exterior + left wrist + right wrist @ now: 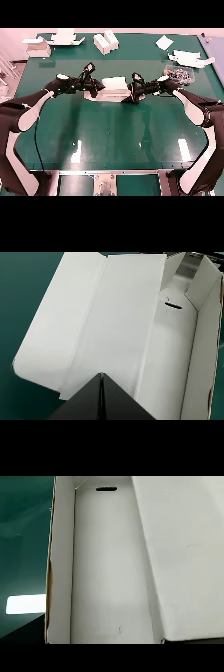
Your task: Fold the box and place the chain.
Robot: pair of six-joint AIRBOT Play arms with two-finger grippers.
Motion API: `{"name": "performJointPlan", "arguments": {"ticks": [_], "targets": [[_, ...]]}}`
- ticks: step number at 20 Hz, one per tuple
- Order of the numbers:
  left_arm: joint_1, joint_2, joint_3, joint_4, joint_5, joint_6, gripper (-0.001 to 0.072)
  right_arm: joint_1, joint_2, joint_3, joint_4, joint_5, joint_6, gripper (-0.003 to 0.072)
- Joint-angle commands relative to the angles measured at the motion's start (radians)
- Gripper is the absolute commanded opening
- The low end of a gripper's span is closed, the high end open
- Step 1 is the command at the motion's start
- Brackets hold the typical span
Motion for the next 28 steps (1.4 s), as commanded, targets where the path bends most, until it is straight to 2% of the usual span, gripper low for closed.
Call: {"name": "performJointPlan", "arguments": {"ticks": [1,3,5,6,11,14,15,16,17,19,28], "targets": [[0.0,0.004,0.002,0.014,0.026,-0.006,0.0021,0.001,0.0,0.0,0.003,-0.002,0.002,0.0599],[0.004,0.011,0.018,0.013,0.023,-0.007,0.0024,0.001,0.0,0.0,0.003,-0.002,0.002,0.0599],[0.006,0.031,0.028,0.014,0.023,-0.007,0.0387,0.001,0.0,0.0,0.003,-0.002,0.002,0.0599],[0.006,0.044,0.032,0.016,0.018,-0.008,0.0413,0.002,0.0,0.0,0.003,-0.002,0.002,0.0599],[0.011,0.119,0.032,0.095,-0.022,-0.011,0.0416,0.001,0.0,0.0,0.003,-0.002,0.002,0.0598],[0.047,0.142,0.032,0.171,-0.132,-0.039,0.0416,0.001,0.0,0.0,0.003,-0.002,0.002,0.0599],[0.06,0.142,0.031,0.186,-0.173,-0.056,0.0465,0.002,0.0,0.0,0.003,-0.002,0.002,0.0598],[0.066,0.14,0.031,0.211,-0.205,-0.074,0.0564,0.002,0.0,0.0,0.003,-0.002,0.002,0.0599],[0.068,0.138,0.031,0.249,-0.22,-0.079,0.0563,0.001,0.0,0.0,0.003,-0.002,0.002,0.0598],[0.064,0.13,0.031,0.314,-0.218,-0.079,0.0563,0.001,0.0,0.0,0.003,-0.002,0.002,0.0598],[0.062,0.066,0.031,0.339,-0.191,-0.005,0.0562,0.002,0.0,0.0,0.003,-0.002,0.002,0.0599]]}}
